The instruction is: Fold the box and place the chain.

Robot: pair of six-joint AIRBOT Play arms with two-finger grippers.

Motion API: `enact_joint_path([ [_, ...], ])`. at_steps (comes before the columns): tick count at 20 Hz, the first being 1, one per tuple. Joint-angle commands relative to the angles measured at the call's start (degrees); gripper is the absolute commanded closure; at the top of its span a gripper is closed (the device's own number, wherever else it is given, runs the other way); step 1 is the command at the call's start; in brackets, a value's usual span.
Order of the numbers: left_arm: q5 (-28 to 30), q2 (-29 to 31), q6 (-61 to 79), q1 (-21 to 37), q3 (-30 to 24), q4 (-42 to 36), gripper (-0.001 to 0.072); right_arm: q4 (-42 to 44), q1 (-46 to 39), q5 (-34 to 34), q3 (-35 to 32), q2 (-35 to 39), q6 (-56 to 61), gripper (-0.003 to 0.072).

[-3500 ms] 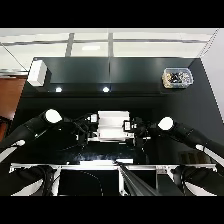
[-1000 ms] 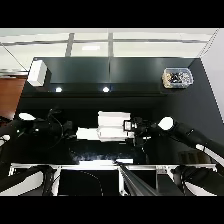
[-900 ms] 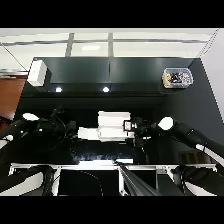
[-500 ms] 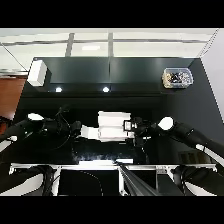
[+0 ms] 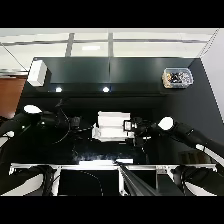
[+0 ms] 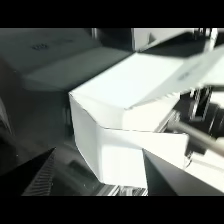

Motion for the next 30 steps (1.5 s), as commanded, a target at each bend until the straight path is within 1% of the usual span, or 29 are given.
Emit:
enact_joint_path([
  [1,-2.1,0.3,-0.1,-2.9,3.3,4.8,0.0068,0.0,0.0,0.0,0.0,0.0,0.0,0.0243],
  [3,0.2,0.3,-2.4,-6.8,3.3,5.0,0.0069,0.0,0.0,0.0,0.0,0.0,0.0,0.0243],
  [6,5.5,0.3,-7.4,-13.0,3.6,5.2,0.0074,0.0,0.0,0.0,0.0,0.0,0.0,0.0243],
  [8,7.5,0.3,-9.9,-16.6,4.8,7.2,0.0074,0.0,0.0,0.0,0.0,0.0,0.0,0.0243],
  [11,10.0,0.3,-22.2,-21.0,8.2,18.3,0.0074,0.0,0.0,0.0,0.0,0.0,0.0,0.0243],
  [15,13.1,0.3,-39.1,-26.7,11.4,30.0,0.0076,0.0,0.0,0.0,0.0,0.0,0.0,0.0243],
  [18,15.3,0.2,-47.7,-30.7,12.1,33.9,0.0076,0.0,0.0,0.0,0.0,0.0,0.0,0.0243],
  [19,15.7,0.2,-50.1,-31.6,12.2,34.4,0.0091,0.0,0.0,0.0,0.0,0.0,0.0,0.0243],
  [21,16.6,0.2,-55.7,-33.6,12.2,36.9,0.0094,0.0,0.0,0.0,0.0,0.0,0.0,0.0243],
  [24,16.0,-0.1,-64.0,-36.9,13.3,42.9,0.0094,0.0,0.0,0.0,0.0,0.0,0.0,0.0243],
  [27,11.3,-1.4,-70.4,-40.7,17.4,49.8,0.0094,0.0,0.0,0.0,0.0,0.0,0.0,0.0243],
  [29,10.4,-3.0,-75.5,-42.9,19.8,54.7,0.0094,0.0,0.0,0.0,0.0,0.0,0.0,0.0243],
  [30,10.3,-4.1,-76.7,-43.4,20.8,54.8,0.0095,0.0,0.0,0.0,0.0,0.0,0.0,0.0243],
])
